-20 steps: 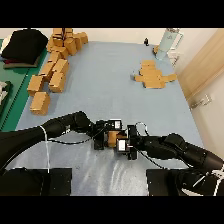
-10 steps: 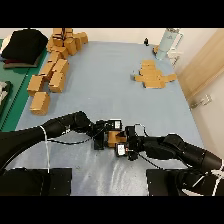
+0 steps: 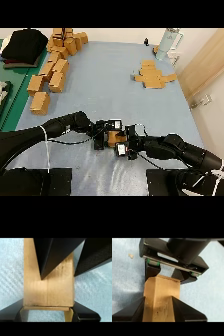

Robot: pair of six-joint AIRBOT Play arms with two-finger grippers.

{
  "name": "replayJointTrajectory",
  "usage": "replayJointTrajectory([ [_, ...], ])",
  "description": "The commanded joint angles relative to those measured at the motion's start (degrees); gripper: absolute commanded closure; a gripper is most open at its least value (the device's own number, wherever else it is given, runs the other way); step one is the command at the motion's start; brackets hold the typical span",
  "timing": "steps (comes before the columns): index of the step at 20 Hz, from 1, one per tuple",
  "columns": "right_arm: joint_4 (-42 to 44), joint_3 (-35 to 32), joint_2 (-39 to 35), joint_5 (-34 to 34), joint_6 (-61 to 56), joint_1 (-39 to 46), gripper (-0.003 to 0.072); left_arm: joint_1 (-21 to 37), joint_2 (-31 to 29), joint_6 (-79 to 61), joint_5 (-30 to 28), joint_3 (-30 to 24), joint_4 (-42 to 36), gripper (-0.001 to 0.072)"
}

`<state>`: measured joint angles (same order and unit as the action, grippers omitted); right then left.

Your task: Fold the box.

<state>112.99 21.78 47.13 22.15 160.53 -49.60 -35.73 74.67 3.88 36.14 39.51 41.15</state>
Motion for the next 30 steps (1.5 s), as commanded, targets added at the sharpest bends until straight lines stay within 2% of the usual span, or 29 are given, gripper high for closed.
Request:
replayJointTrajectory([
  [1,0.74,0.04,0.04,-0.26,0.0,0.0,0.0168,0.0,-0.02,0.0,0.0,0.07,0.0,0.0298],
  [10,-0.55,0.04,0.07,-0.26,0.02,0.0,0.0203,0.0,-0.02,0.0,0.0,0.07,0.0,0.0298],
  [11,-1.2,0.04,0.07,-0.24,0.02,0.0,0.0307,0.0,-0.02,0.0,0.0,0.07,0.0,0.0298],
  [12,-1.36,0.04,0.04,-0.28,0.02,-0.02,0.0339,0.0,-0.02,0.0,0.0,0.07,0.0,0.0298],
  [14,-1.38,0.04,0.02,-0.31,0.02,-0.02,0.0342,0.0,-0.02,0.0,0.0,0.07,0.0,0.0298],
  [16,-1.38,0.04,-0.26,-0.37,0.02,-0.04,0.0414,0.0,-0.02,0.0,0.0,0.07,0.0,0.0298],
  [19,-1.36,0.07,-1.11,-0.63,0.02,-0.04,0.0416,0.0,-0.02,0.0,-0.02,0.07,0.0,0.0298],
  [21,-1.29,0.07,-1.9,-0.63,0.02,-0.04,0.0486,0.0,-0.02,0.0,0.0,0.07,0.0,0.0298],
  [30,-1.09,0.07,-4.0,-0.7,0.0,-0.04,0.0496,0.0,-0.02,0.0,0.0,0.07,0.0,0.0298],
])
